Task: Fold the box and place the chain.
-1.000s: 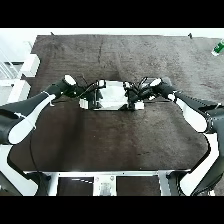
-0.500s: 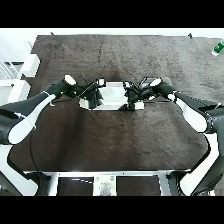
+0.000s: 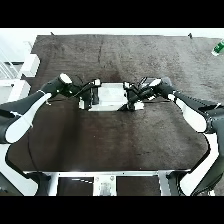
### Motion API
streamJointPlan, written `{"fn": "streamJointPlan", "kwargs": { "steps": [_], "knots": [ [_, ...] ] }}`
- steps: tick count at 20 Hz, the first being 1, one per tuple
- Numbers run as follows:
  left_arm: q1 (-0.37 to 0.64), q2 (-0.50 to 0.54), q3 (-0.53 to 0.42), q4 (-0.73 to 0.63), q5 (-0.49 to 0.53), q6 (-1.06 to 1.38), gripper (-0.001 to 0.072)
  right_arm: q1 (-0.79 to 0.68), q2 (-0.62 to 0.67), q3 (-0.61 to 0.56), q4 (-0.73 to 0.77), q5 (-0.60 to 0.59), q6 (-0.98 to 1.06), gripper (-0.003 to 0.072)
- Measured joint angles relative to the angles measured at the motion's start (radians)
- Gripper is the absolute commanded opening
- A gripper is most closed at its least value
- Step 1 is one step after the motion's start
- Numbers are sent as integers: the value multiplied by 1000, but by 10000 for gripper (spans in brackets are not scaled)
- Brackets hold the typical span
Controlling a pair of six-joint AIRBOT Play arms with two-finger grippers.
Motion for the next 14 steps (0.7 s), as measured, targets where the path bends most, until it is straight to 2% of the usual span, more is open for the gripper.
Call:
{"fn": "streamJointPlan", "kwargs": {
  "steps": [7,10,14],
  "knots": [
    [68,92,0,-19,-90,-163,20,0,0,0,0,0,0,545],
    [89,173,-19,-22,-120,-353,19,0,0,0,0,-1,0,544],
    [145,312,-107,-23,-82,-643,21,0,0,0,0,-1,1,545]
  ]
}}
